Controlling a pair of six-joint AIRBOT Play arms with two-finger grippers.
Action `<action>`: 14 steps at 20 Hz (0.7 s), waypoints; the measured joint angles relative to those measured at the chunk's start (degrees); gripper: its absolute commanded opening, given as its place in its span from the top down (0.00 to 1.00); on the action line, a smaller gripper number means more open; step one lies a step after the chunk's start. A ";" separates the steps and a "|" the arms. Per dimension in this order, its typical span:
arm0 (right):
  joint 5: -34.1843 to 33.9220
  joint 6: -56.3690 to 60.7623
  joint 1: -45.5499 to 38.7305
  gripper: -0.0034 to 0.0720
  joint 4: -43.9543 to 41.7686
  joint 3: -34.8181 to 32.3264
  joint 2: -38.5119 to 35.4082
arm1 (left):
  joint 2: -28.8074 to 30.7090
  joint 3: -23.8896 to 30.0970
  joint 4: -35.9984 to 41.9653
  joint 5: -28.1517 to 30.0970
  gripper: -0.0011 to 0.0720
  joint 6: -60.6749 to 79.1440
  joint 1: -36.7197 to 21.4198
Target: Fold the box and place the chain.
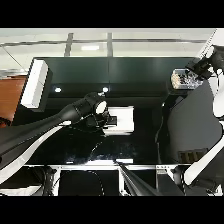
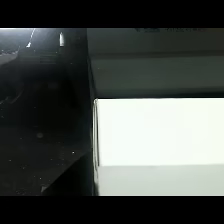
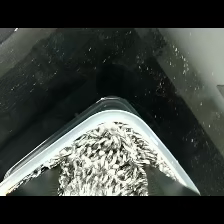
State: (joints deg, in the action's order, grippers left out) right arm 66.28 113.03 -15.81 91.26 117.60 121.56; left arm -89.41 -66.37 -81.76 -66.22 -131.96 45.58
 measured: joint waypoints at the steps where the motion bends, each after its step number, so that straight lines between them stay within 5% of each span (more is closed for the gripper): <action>1: -0.37 0.04 -0.11 0.83 -0.52 0.17 0.42 | 0.00 0.00 0.00 0.00 0.95 -0.02 -0.02; 3: 0.33 -0.24 -0.26 0.93 -1.70 0.48 0.66 | 0.00 0.00 0.02 0.00 0.95 -0.02 0.00; 14: 4.81 -18.80 -1.25 0.94 -6.29 -0.11 -15.74 | 0.00 0.00 0.04 -0.02 0.95 -0.07 -0.02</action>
State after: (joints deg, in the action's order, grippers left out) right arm 71.09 94.24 -17.06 84.97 117.49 105.82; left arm -89.41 -66.37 -81.71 -66.24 -132.03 45.56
